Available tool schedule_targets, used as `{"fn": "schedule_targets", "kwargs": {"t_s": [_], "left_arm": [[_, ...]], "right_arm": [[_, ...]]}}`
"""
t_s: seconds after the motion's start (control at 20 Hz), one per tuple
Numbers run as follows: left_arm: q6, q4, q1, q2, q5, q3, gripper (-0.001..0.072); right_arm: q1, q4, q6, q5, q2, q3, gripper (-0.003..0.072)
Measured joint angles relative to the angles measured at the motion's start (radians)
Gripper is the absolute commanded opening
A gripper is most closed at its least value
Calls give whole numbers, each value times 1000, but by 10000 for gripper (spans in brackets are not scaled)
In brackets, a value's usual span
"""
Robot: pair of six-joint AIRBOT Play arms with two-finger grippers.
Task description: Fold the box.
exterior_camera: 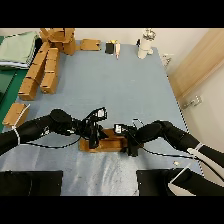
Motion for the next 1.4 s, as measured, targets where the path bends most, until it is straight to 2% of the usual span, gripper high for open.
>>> {"fn": "schedule_targets", "kwargs": {"t_s": [0.9, 1.0, 1.2, 1.25, 1.3, 1.35, 1.4], "left_arm": [[-59, 47, 1, 6, 42, 2, 15], [-59, 47, 0, 6, 40, 2, 16], [-59, 48, -1, 6, 40, 2, 16], [-59, 48, -1, 6, 40, 2, 50], [-59, 50, -1, 6, 41, 2, 370], [-60, 80, -1, 4, 48, -2, 548], [-64, 71, 2, 5, 57, 0, 546]], "right_arm": [[0, 1, 1, -6, 0, 1, 570], [-2, 2, 1, -11, 0, 1, 448], [-1, 2, 2, -20, 0, 1, 448], [-1, 2, 2, -23, 0, 1, 448], [-1, 2, 2, -24, 0, 1, 447], [-1, 2, 0, -27, 0, 1, 448], [0, 1, 0, -29, 0, 1, 448]]}}
